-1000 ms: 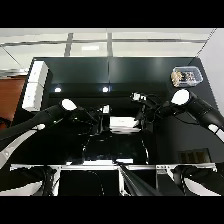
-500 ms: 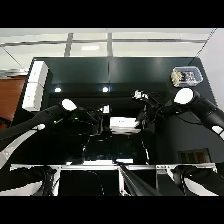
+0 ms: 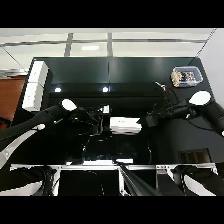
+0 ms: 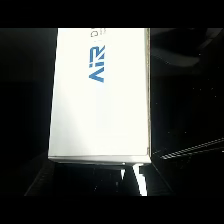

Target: Fold the box and place the chain.

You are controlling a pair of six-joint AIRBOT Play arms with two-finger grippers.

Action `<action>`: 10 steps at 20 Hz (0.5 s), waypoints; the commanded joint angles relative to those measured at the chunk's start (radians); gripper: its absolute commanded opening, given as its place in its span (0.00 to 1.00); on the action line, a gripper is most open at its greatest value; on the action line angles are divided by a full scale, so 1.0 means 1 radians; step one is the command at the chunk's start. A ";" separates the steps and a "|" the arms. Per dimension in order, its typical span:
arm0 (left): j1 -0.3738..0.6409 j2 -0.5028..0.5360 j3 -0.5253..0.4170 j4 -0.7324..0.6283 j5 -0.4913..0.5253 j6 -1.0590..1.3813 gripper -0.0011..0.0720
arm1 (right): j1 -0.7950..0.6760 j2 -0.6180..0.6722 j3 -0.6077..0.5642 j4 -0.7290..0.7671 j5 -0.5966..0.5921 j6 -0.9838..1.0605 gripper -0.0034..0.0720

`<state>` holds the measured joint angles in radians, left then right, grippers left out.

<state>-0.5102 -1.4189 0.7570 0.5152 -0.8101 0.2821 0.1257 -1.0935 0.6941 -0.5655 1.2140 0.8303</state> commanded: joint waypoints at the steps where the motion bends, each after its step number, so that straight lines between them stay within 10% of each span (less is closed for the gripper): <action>1: 0.001 -0.001 0.000 0.000 0.001 0.001 0.55 | 0.011 -0.001 -0.104 0.150 -0.109 0.091 0.05; 10: 0.001 -0.001 0.000 0.000 0.001 0.001 0.55 | 0.051 -0.129 -0.105 0.121 -0.142 0.109 0.05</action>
<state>-0.5102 -1.4189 0.7570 0.5152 -0.8093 0.2848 0.1726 -1.1847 0.5930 -0.4026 1.0836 0.9180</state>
